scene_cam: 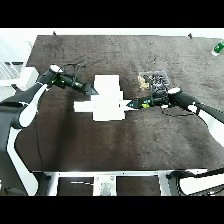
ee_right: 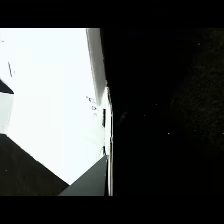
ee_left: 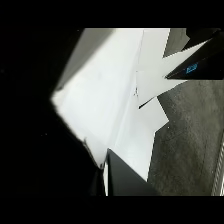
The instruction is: Fold the box and place the chain.
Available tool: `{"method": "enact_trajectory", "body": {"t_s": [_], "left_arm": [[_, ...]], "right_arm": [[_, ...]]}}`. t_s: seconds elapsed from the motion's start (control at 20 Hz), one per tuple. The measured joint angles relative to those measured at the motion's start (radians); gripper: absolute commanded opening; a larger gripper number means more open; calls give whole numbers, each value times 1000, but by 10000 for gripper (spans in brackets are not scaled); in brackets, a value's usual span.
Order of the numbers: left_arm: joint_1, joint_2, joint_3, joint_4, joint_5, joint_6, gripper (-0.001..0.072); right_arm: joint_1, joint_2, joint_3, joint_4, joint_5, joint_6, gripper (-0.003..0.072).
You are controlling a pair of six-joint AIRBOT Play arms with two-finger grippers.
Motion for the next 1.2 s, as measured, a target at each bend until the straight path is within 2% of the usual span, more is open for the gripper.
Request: {"method": "enact_trajectory", "body": {"t_s": [0.1,0.2,0.25,0.45,0.8,1.2], "left_arm": [[-2,0,0,-2,-5,19,20],[0,0,0,-5,-14,53,19],[0,0,0,-4,-16,80,18],[6,5,0,-6,-44,276,13],[24,39,-8,-24,-21,618,13],[32,45,-70,-66,100,889,13]], "right_arm": [[0,0,0,-2,0,-1,14],[0,0,0,2,0,-3,200],[0,0,0,4,1,-4,224],[-48,2,15,16,50,-5,223],[-263,17,35,123,185,-59,221],[-321,19,36,175,268,-121,221]]}}
